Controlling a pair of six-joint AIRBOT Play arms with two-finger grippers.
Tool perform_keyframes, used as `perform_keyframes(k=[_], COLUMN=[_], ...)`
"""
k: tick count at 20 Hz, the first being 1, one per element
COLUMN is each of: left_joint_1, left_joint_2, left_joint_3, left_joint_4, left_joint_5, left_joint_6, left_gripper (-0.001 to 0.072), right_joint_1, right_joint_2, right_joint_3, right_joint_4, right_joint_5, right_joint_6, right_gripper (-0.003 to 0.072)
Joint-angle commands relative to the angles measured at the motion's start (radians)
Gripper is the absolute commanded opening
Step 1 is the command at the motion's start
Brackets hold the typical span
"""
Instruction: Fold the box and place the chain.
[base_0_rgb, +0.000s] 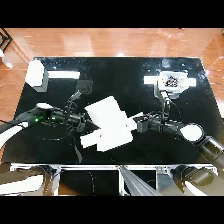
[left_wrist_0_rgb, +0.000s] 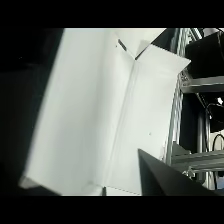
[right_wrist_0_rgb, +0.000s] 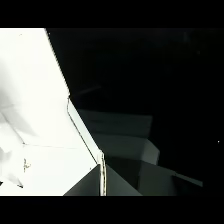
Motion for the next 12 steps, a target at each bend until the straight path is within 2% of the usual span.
perform_keyframes(k=[1, 9, 10, 12], left_joint_1=[0.000, -0.070, -0.079, -0.078], left_joint_2=[-0.002, -0.002, -0.002, -0.002], left_joint_3=[0.000, 0.000, 0.000, 0.000], left_joint_4=[0.002, 0.032, 0.046, 0.052], left_joint_5=[0.033, 0.053, 0.062, 0.074], left_joint_6=[0.029, 0.027, 0.027, 0.016], left_gripper=[0.0554, 0.0547, 0.0489, 0.0212], right_joint_1=[0.000, 0.001, 0.000, 0.000], right_joint_2=[0.000, 0.000, 0.000, 0.000], right_joint_3=[0.000, 0.000, 0.000, 0.000], right_joint_4=[-0.001, -0.001, -0.001, -0.001], right_joint_5=[0.013, 0.021, 0.025, 0.034], right_joint_6=[0.011, 0.020, 0.019, 0.019], right_gripper=[0.0023, 0.0023, 0.0023, 0.0023])
